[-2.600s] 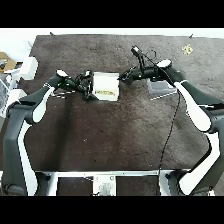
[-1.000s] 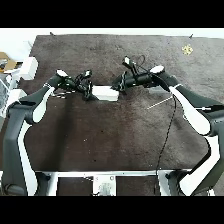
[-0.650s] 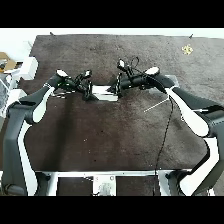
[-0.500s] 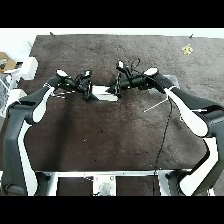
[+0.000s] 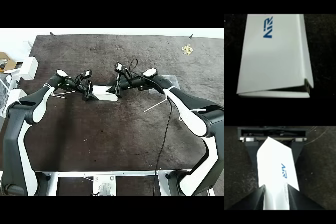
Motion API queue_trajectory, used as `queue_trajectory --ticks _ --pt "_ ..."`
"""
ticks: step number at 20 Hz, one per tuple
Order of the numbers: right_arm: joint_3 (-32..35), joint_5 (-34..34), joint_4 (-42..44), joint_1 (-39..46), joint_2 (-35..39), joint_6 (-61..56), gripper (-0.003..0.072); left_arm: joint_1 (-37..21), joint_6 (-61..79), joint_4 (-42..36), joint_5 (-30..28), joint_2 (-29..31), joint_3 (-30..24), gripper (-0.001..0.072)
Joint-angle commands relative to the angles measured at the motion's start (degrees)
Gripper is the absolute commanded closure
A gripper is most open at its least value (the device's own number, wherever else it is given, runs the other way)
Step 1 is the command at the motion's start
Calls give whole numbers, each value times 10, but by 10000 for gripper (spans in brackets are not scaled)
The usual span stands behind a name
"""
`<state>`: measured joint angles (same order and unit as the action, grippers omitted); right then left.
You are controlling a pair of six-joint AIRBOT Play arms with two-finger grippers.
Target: Fold the box and place the chain.
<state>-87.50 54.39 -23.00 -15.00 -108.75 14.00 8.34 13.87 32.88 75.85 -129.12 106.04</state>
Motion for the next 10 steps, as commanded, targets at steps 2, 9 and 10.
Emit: queue_trajectory --ticks 2,9,10 --pt "-1 -13 -4 2 9 4 490 0 1 1 0 0 0 298" --pt "0 -3 -35 0 1 -16 489 0 1 1 0 0 0 299" --pt "0 3 -43 0 1 -24 489 0 1 1 0 0 0 299"
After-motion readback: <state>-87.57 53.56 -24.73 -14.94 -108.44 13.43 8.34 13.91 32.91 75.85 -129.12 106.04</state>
